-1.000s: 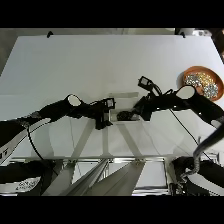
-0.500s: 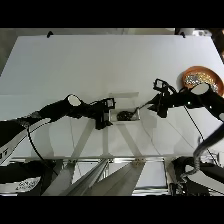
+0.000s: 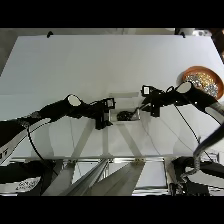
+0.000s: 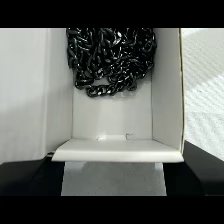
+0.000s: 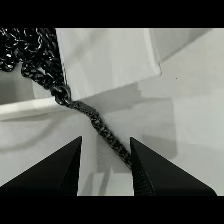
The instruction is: Fold the box and place the chain.
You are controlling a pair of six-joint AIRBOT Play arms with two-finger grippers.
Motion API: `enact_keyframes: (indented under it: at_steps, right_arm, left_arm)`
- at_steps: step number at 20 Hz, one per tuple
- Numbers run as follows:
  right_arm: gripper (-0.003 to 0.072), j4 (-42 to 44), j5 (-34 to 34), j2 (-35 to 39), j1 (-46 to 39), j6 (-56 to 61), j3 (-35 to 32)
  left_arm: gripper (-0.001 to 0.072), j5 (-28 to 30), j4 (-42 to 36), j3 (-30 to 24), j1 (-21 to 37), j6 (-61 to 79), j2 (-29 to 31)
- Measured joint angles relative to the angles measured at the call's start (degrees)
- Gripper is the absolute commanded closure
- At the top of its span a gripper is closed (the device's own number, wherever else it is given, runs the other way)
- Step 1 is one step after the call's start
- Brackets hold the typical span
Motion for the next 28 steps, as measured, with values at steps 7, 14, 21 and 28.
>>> enact_keyframes:
  at_steps: [7, 14, 21, 28]
  right_arm:
    - [0.0342, 0.1, -0.2, -3.0, 3.7, -0.7, 1.0]
    - [0.0649, 2.9, -1.8, -3.5, 4.5, -0.8, 1.2]
    - [0.0667, -1.8, -1.5, -0.9, 1.9, 6.5, 1.2]
    - [0.0669, -9.8, -1.9, 10.8, -2.9, 23.6, 1.2]
  left_arm:
    - [0.0699, 0.0, 0.0, 0.0, 0.0, 0.0, 0.0]
    - [0.0699, 0.0, 0.0, 0.0, 0.0, 0.0, 0.0]
    - [0.0699, 0.0, 0.0, 0.0, 0.0, 0.0, 0.0]
    - [0.0699, 0.0, 0.0, 0.0, 0.0, 0.0, 0.0]
